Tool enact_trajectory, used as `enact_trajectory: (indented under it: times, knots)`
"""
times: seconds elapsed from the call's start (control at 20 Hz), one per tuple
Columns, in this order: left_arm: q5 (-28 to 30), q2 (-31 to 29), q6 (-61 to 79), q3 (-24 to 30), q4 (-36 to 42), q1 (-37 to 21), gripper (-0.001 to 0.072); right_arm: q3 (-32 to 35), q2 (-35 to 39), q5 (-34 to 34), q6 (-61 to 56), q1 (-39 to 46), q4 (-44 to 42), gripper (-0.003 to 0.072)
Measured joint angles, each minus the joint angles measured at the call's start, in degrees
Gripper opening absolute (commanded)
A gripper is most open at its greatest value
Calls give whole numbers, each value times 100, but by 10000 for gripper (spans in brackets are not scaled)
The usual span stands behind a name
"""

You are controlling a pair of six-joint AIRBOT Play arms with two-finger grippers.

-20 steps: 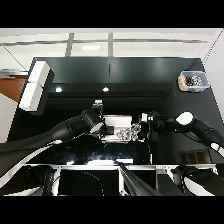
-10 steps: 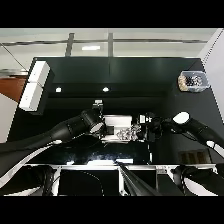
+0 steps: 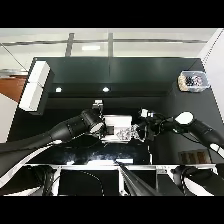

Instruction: Fold the box and place the chain.

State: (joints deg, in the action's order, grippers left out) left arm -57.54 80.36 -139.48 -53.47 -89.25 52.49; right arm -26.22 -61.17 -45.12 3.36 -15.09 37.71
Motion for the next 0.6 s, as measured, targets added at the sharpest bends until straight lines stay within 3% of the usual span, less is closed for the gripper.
enact_trajectory:
  times: [0.35,0.6]
  knots:
    - [2,0,-2,0,0,0,34,-442,1381,-977,-2258,7,151,45]
    - [0,0,0,0,0,0,34,-977,1738,-1637,-2920,-11,-570,45]
